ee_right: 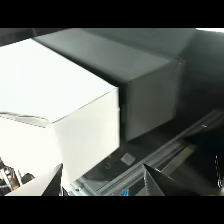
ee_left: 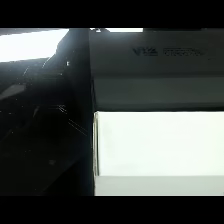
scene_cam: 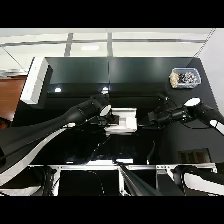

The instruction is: Fold the box and place the chain.

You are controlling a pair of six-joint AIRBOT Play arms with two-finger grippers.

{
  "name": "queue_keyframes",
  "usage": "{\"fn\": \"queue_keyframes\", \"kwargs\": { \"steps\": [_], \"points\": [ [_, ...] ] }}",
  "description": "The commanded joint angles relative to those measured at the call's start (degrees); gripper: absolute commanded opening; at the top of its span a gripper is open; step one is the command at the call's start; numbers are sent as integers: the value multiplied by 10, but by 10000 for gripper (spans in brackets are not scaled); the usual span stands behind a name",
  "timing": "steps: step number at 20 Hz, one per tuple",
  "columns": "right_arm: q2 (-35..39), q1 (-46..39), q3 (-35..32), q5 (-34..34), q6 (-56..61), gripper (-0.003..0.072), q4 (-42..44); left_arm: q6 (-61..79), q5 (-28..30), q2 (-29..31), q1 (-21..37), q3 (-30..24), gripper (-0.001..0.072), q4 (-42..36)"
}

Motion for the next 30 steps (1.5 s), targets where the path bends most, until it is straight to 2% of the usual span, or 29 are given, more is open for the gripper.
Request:
{"fn": "queue_keyframes", "kwargs": {
  "steps": [1, 6, 7, 8, 12, 16, 20, 23, 26, 27, 30],
  "points": [
    [-1, 17, 17, 16, -2, 551, 3, 0, -1, 0, 0, 0, 29, 0],
    [-1, 74, 59, 5, 32, 550, -3, 0, 0, 0, 0, 0, 29, 0],
    [-1, 88, 64, -2, 49, 472, -3, 0, 0, 0, 0, 0, 29, 0],
    [-1, 102, 71, -11, 67, 427, -7, 0, 0, 0, 0, 0, 30, 0],
    [1, 157, 117, -42, 222, 423, -147, 0, 0, 0, 0, 0, 29, 0],
    [2, 224, 151, -75, 327, 423, -249, 0, 0, 0, 0, 0, 29, 0],
    [2, 301, 157, -137, 475, 422, -365, 0, 0, 0, 0, 0, 29, 0],
    [1, 357, 159, -143, 597, 422, -474, 0, 0, 0, 0, 0, 29, 0],
    [0, 388, 168, -135, 652, 419, -522, 0, 0, 0, 0, 0, 30, 0],
    [-2, 393, 174, -130, 660, 340, -530, 0, 0, 0, 0, 0, 29, 0],
    [-22, 406, 200, -110, 675, 340, -544, 0, 0, 0, 0, 0, 29, 0]
  ]
}}
